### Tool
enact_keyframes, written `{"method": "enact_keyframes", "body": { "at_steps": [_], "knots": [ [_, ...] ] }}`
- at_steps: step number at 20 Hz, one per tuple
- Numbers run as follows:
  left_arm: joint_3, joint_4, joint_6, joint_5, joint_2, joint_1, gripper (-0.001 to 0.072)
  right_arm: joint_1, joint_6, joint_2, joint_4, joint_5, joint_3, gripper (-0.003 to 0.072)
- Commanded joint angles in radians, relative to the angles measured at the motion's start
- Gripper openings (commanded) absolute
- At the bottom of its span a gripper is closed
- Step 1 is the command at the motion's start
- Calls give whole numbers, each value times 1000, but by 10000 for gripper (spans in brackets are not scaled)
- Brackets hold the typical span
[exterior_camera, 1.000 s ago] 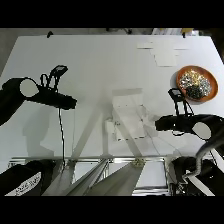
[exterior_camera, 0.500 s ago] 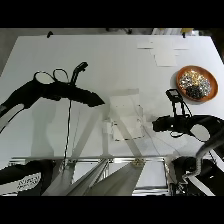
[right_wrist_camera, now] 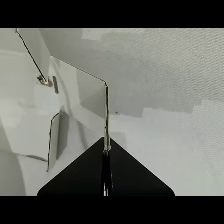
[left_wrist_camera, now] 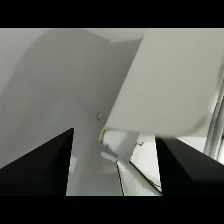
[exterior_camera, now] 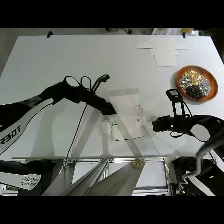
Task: Fold the box and place the chain.
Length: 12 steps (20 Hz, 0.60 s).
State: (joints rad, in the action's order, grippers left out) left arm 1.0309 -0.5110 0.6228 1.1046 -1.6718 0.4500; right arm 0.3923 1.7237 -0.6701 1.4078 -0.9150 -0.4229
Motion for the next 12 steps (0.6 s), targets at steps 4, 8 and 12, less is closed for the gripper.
{"method": "enact_keyframes", "body": {
  "at_steps": [4,8,12],
  "knots": [
    [4,-53,-107,-15,-16,35,286,1,0,1,-3,-5,0,20],
    [4,-103,-192,-16,6,35,2,1,0,1,-3,-5,0,20],
    [4,-104,-309,-14,42,35,0,1,-5,1,-53,0,0,22]
  ]
}}
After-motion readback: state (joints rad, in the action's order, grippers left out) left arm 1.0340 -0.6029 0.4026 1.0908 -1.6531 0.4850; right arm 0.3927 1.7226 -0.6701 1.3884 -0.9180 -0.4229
